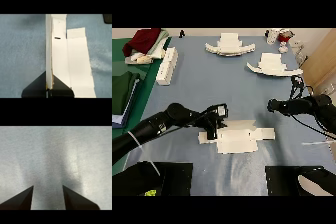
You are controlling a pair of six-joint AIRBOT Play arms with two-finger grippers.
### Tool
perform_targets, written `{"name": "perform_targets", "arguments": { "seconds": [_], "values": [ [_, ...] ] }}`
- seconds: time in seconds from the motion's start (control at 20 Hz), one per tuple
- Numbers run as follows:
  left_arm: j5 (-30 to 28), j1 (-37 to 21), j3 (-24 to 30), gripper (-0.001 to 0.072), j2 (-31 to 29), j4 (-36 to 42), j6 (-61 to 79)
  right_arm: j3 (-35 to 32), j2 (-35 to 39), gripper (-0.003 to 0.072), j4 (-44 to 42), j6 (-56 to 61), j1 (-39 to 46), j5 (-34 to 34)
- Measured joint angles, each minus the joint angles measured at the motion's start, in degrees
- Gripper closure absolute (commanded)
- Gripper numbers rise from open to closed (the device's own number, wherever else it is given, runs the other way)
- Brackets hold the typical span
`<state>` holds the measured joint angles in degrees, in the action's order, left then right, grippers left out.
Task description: Fold the box.
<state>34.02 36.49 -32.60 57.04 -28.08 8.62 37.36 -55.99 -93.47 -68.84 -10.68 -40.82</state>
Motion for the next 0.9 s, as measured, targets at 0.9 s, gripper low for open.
{"name": "perform_targets", "arguments": {
  "seconds": [0.9],
  "values": [
    [-5.55,6.27,4.15,0.0695,-0.31,0.02,-4.92,0.0,-0.11,0.0119,0.0,0.0,0.0,-0.35]
  ]
}}
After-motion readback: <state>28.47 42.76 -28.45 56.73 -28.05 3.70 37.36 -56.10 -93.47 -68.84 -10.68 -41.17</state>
